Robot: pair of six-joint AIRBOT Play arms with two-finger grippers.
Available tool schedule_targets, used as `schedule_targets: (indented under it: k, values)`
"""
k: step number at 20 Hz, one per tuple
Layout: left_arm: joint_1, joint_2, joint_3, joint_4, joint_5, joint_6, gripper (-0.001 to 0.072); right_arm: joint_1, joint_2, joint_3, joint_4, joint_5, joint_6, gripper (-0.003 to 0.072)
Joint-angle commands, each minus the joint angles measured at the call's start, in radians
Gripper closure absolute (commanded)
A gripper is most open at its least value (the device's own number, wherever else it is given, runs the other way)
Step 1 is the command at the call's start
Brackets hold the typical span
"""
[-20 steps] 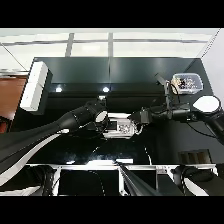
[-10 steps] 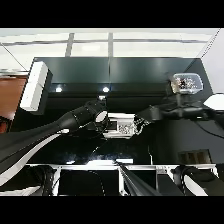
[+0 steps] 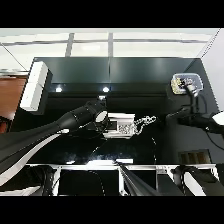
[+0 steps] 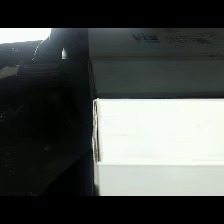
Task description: Fold the box and place the chain.
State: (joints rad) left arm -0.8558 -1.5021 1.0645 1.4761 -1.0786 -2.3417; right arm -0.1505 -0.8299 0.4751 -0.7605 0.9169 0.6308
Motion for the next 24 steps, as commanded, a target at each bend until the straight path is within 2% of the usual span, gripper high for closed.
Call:
schedule_targets:
  k: [1,3,7,15,19,24]
  values:
    - [0.0,0.0,0.0,0.0,0.001,0.0,0.0679,0.086,-0.002,-0.084,-0.019,-0.135,-0.329,-0.0034]
    - [0.0,0.0,0.0,0.0,0.001,0.0,0.0678,0.126,-0.012,-0.093,-0.02,-0.151,-0.533,-0.0034]
    - [0.0,0.0,0.0,0.0,0.001,0.0,0.0679,0.164,-0.098,-0.087,0.0,-0.185,-0.756,-0.0034]
    - [0.0,0.0,0.0,0.0,0.0,0.001,0.0679,0.165,-0.249,-0.036,0.053,-0.18,-0.846,-0.0034]
    - [0.0,0.0,0.0,0.0,0.0,0.0,0.0679,0.165,-0.266,-0.036,0.054,-0.222,-0.854,-0.0034]
    - [0.0,0.0,0.0,0.0,0.0,0.0,0.0678,0.187,-0.305,-0.035,0.124,-0.246,-0.861,-0.0034]
